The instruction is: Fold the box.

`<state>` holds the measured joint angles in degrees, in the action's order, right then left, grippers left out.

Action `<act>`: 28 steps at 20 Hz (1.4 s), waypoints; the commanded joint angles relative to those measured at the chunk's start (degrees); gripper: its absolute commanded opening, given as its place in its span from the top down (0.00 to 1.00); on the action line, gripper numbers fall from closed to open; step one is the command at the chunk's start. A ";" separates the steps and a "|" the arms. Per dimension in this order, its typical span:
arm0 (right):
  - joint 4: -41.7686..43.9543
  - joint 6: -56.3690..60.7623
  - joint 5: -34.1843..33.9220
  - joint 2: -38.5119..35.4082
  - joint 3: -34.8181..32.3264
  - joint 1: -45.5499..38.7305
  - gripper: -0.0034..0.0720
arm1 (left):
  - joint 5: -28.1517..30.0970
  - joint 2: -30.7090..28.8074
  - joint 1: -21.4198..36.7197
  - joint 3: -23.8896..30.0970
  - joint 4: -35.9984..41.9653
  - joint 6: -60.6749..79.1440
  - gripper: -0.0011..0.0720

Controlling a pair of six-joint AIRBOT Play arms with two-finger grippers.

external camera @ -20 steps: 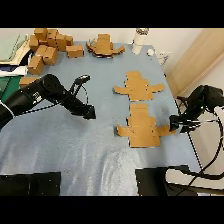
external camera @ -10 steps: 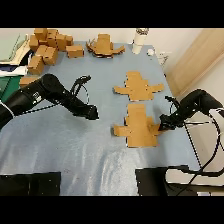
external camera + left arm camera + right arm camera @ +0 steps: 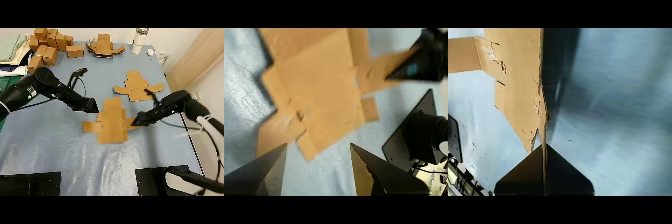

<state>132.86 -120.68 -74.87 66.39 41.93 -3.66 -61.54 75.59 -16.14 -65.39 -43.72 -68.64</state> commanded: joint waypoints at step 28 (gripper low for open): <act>-2.73 0.17 22.14 -13.14 -12.02 23.41 0.95 | -21.57 26.25 12.55 -0.87 23.65 27.34 0.97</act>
<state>130.58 -120.60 -52.95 53.30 29.93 19.70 -81.58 101.58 -3.42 -66.24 -20.51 -44.40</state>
